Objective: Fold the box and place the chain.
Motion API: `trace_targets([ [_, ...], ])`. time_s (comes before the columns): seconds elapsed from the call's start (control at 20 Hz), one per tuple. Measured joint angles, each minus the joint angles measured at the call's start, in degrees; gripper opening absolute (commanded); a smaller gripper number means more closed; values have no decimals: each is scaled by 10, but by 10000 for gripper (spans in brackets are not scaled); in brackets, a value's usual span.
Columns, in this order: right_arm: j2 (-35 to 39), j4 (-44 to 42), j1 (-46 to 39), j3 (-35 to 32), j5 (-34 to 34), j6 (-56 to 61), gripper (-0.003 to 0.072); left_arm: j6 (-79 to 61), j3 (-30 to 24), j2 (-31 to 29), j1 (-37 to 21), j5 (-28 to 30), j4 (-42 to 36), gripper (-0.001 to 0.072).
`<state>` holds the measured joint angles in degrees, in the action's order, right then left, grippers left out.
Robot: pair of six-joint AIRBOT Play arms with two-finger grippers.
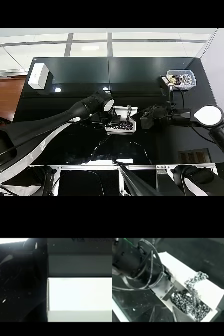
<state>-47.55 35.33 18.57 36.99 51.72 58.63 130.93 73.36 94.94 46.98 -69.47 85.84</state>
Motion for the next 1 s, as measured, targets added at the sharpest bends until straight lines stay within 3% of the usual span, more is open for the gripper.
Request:
trace_targets([
  [0.15, -8, 18, -8, -3, 15, 15, 272, 0, 0, 0, 0, 0, 0, 29],
  [0.2, -9, 26, -8, -7, 14, 21, 376, 0, 0, 0, 0, 0, 0, 29],
  [0.25, -11, 31, -7, -12, 7, 30, 553, 0, 0, 0, 0, 0, 0, 29],
  [0.45, -26, 41, 7, -29, -35, 55, 539, 0, 0, 0, 0, 0, 0, 29],
  [0.55, -43, 35, 17, -32, -65, 59, 424, 0, 0, 0, 0, 0, 0, 29],
  [0.9, -94, -52, 38, -35, -172, -2, 423, 0, 0, 0, 0, 0, 0, 29],
  [0.95, -100, -68, 39, -35, -178, -16, 335, 0, 0, 0, 0, 0, 0, 29],
  [1.0, -104, -82, 39, -35, -181, -28, 169, 0, 0, 0, 0, 0, 0, 29],
])
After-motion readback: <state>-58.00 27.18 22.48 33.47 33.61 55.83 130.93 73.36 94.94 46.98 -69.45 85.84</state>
